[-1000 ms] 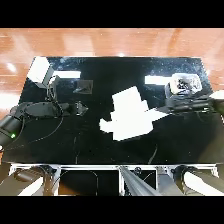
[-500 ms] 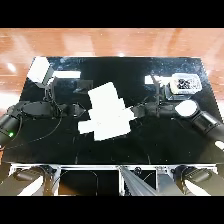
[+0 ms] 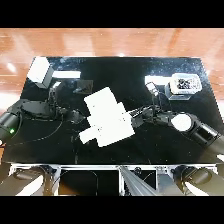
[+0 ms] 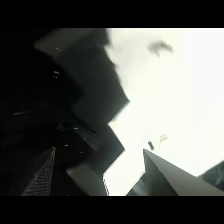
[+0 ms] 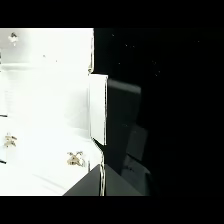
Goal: Fold the box and place the chain.
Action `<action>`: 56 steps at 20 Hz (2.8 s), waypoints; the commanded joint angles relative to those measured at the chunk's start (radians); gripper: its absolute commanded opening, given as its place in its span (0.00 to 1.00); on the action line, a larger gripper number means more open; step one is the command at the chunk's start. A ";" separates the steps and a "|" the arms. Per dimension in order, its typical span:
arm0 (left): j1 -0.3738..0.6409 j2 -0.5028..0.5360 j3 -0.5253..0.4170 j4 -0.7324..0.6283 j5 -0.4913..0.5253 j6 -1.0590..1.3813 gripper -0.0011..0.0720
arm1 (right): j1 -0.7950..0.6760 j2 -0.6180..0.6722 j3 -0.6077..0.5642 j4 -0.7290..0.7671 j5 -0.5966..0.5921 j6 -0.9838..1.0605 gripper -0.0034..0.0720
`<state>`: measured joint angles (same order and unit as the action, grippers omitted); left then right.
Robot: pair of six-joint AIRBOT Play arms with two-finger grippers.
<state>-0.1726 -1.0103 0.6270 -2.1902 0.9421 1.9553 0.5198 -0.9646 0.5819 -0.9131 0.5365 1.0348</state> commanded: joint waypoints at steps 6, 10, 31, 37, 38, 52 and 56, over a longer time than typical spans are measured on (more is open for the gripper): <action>0.044 -0.197 0.000 -0.397 0.073 0.637 0.85 | 0.006 0.005 -0.003 -0.031 0.069 0.100 0.10; 0.123 -0.339 0.002 -0.598 0.221 0.798 0.85 | 0.006 0.004 -0.003 -0.030 0.072 0.140 0.10; 0.027 -0.681 0.233 -0.566 0.449 0.937 0.62 | 0.006 0.004 -0.003 -0.026 0.093 0.163 0.10; 0.015 -0.698 0.233 -0.566 0.467 0.956 0.04 | 0.005 0.004 -0.003 -0.046 0.093 0.162 0.10; 0.016 -0.698 0.233 -0.566 0.481 0.956 0.04 | 0.005 0.004 -0.003 -0.045 0.088 0.163 0.10; -0.156 -0.592 0.481 -0.100 0.358 0.948 0.03 | -0.346 0.227 0.260 -0.440 0.787 0.085 0.98; -0.202 -0.448 0.371 -0.108 0.210 0.952 0.03 | -0.345 0.228 0.259 -0.442 0.789 0.018 0.98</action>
<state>-0.3382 -1.5455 1.0515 -2.3470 1.2747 2.9067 0.1905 -0.7517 0.8310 -1.3331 1.2736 1.1053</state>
